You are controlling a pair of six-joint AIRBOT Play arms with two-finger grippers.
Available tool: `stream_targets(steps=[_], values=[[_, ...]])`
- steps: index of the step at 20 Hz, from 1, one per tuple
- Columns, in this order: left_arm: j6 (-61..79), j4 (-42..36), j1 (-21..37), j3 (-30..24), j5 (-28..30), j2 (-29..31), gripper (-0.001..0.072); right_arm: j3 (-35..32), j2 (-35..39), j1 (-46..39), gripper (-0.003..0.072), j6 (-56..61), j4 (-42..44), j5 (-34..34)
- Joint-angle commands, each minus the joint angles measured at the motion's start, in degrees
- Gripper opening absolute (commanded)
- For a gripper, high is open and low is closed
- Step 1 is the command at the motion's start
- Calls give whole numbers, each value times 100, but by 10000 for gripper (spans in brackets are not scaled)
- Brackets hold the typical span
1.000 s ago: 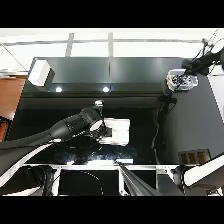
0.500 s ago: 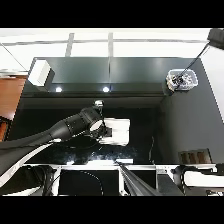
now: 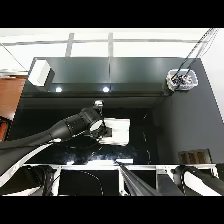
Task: Fold the box and place the chain.
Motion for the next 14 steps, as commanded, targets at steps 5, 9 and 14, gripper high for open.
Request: stream_targets(steps=[5, 9, 14], values=[[2, 0, -2, -2, -4, -2, 32, -310, 1102, 1051, 11, -149, 94, 708], [0, 0, -2, -2, -17, -2, 32, -815, 1331, 1971, 11, -146, -26, 1276], [2, -2, -2, -2, -17, -2, 32, -2057, 1320, 3088, 11, -144, 542, 1475]])
